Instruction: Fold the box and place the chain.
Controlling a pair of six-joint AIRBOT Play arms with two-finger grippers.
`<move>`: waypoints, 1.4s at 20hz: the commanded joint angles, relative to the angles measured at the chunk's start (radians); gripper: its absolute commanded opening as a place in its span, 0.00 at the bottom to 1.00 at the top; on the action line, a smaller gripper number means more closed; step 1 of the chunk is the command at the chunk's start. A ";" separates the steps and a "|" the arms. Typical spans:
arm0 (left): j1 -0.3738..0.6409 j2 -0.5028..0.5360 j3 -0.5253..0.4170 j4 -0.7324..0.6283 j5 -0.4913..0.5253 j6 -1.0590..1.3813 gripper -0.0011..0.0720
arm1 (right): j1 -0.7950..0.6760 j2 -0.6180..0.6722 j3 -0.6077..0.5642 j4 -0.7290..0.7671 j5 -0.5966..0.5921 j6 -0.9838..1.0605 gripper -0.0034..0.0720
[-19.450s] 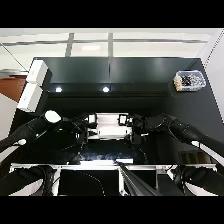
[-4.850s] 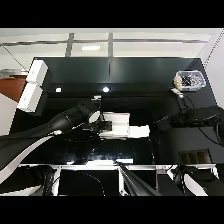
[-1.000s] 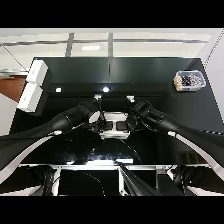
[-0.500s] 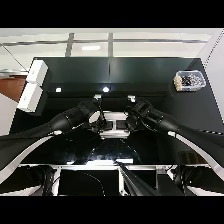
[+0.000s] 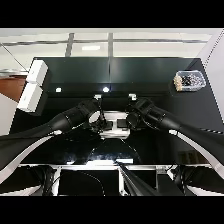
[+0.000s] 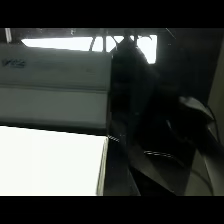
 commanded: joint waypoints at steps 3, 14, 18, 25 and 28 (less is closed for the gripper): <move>0.000 -0.001 0.000 -0.002 -0.001 -0.002 0.05 | -0.036 0.074 0.027 0.000 -0.098 -0.131 0.55; 0.000 -0.001 0.000 -0.002 0.002 -0.002 0.05 | -0.188 0.457 0.027 -0.020 -0.221 -0.373 0.55; 0.000 -0.001 0.000 -0.003 0.003 -0.002 0.05 | -0.308 0.481 0.025 -0.188 -0.284 -0.437 0.55; 0.000 -0.001 0.000 -0.002 0.006 -0.002 0.05 | -0.644 0.480 -0.089 -0.373 0.008 -0.542 0.55; 0.000 -0.001 0.000 -0.003 0.023 -0.002 0.05 | -0.797 0.466 -0.146 -0.372 0.230 -0.517 0.63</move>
